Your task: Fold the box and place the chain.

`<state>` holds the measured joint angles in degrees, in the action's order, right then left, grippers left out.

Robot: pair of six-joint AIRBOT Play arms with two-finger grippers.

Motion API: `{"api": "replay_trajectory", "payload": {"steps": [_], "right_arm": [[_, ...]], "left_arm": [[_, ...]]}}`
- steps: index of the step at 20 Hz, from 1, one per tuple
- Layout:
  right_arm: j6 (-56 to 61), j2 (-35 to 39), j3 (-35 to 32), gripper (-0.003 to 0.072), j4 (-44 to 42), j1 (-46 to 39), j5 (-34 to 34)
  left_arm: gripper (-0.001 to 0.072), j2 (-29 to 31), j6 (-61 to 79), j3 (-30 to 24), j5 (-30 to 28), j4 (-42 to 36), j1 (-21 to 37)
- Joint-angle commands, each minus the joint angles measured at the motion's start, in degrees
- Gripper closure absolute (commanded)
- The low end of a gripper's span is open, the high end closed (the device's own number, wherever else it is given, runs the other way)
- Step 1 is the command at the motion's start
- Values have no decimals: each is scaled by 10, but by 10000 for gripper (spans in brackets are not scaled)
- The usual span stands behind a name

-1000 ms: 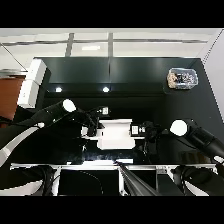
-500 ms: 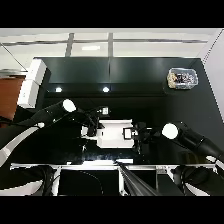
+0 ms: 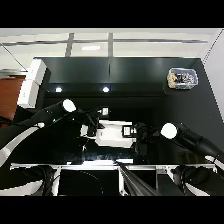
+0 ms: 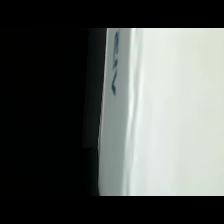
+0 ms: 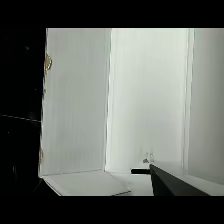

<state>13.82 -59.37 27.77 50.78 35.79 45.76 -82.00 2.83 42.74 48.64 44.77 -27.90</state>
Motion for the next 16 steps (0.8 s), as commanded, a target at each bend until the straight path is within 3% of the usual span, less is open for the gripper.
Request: {"api": "replay_trajectory", "payload": {"steps": [1,11,16], "right_arm": [[33,11,0,-29,-3,0,1],[76,28,0,-23,64,0,-30],[89,29,0,-23,110,0,-4]], "left_arm": [[679,0,0,1,0,0,0],[679,0,0,1,0,-1,0],[680,0,0,1,0,0,0]]}}
